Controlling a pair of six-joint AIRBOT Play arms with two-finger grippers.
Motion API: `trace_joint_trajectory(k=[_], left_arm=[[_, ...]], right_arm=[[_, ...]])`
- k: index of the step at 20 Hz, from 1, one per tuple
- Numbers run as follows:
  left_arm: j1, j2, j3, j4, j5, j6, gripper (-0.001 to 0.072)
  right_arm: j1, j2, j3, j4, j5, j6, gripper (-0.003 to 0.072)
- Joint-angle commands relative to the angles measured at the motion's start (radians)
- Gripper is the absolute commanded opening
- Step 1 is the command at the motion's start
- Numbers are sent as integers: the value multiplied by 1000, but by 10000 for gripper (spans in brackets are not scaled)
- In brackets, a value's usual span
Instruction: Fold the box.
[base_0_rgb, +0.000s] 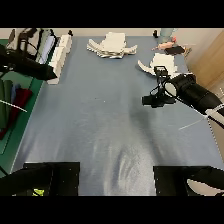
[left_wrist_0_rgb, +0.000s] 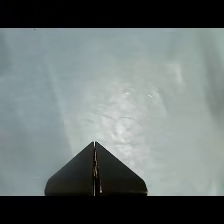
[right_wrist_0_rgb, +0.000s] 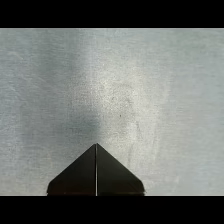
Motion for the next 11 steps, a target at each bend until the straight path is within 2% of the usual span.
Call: trace_joint_trajectory(k=[1, 4, 7, 9, 11], left_arm=[[-172, 29, -105, -10, 32, -76, 18], [-322, 44, -253, -6, 167, -101, 17], [-421, 101, -392, 4, 306, -143, 17], [-444, 129, -437, 4, 324, -144, 19], [-446, 136, -441, 5, 314, -143, 20]], right_arm=[[0, 0, 1, 0, 1, 0, 1], [0, 0, 1, 0, 1, 0, 1], [0, 0, 1, 0, 1, 0, 1], [0, 0, 1, 0, 1, 0, 1], [0, 0, 1, 0, 1, 0, 1]])
